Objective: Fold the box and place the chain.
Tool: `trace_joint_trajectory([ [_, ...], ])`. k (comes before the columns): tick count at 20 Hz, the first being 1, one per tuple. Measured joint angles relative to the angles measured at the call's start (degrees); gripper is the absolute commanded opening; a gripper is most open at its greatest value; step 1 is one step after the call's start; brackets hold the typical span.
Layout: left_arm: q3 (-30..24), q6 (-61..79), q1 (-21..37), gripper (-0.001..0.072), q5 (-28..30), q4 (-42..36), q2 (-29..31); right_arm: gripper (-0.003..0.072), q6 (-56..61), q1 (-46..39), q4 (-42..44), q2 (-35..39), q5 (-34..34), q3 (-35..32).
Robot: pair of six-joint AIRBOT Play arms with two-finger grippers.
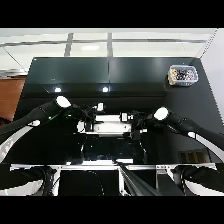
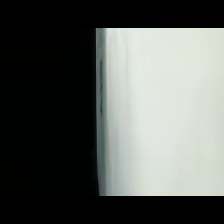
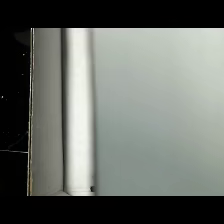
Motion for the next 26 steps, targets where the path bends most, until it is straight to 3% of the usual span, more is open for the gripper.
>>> trace_joint_trajectory([
  [13,0.0,-0.04,-0.02,0.0026,0.02,-0.02,0.0,0.0683,-0.11,-0.17,0.61,-0.02,0.0,0.0],
  [14,0.0,-0.04,0.0,0.0026,0.0,-0.02,0.0,0.0566,-0.09,-0.17,0.68,-0.04,-0.07,0.0],
  [15,0.0,-0.04,0.0,0.0026,0.0,0.0,0.0,0.052,-0.02,-0.17,0.76,-0.04,-0.15,0.0],
  [19,0.09,-0.48,0.0,0.0041,-0.07,0.0,0.0,0.0517,0.04,-0.17,0.87,-0.04,-0.31,0.0],
  [22,0.26,-1.55,0.04,0.041,-0.98,0.48,0.74,0.0516,0.07,-0.17,0.94,-0.04,-0.39,0.0],
  [23,0.31,-2.21,0.17,0.059,-1.22,0.92,1.46,0.0515,0.07,-0.15,0.94,-0.04,-0.42,0.0],
  [24,0.37,-3.21,0.42,0.0651,-1.31,0.96,2.36,0.0413,0.07,-0.17,0.94,-0.04,-0.42,0.0],
  [25,0.37,-4.55,0.72,0.0652,-1.7,1.38,3.56,0.0279,0.07,-0.15,0.94,-0.04,-0.42,0.0],
  [26,0.37,-6.08,1.16,0.0651,-1.88,1.99,4.92,0.0233,0.07,-0.17,0.94,-0.04,-0.42,0.0],
])
